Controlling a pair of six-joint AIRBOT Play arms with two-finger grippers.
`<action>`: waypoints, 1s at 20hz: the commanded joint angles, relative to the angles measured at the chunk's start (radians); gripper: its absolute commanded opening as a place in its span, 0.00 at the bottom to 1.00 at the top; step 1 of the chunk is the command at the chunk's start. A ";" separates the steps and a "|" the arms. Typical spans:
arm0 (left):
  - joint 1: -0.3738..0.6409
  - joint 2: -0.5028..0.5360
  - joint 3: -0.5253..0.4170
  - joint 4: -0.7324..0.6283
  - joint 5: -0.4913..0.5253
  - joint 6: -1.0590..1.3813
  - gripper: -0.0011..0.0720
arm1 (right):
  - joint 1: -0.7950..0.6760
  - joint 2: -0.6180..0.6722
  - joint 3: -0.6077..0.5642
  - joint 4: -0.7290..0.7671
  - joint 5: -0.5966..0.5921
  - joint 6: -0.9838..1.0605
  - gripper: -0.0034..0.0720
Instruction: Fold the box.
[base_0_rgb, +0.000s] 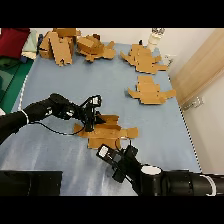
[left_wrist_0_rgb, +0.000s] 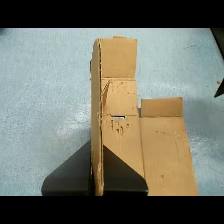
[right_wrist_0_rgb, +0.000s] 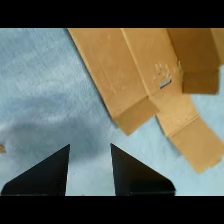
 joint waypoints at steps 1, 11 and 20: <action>0.000 -0.001 0.000 0.000 0.000 0.000 0.03 | 0.022 -0.042 -0.010 -0.151 0.055 0.053 0.60; 0.000 -0.001 0.000 0.000 -0.001 0.000 0.03 | -0.056 -0.185 -0.010 -0.180 0.148 0.059 0.60; 0.000 0.000 0.000 0.000 -0.001 0.000 0.03 | -0.106 -0.217 -0.009 -0.306 0.171 0.059 0.60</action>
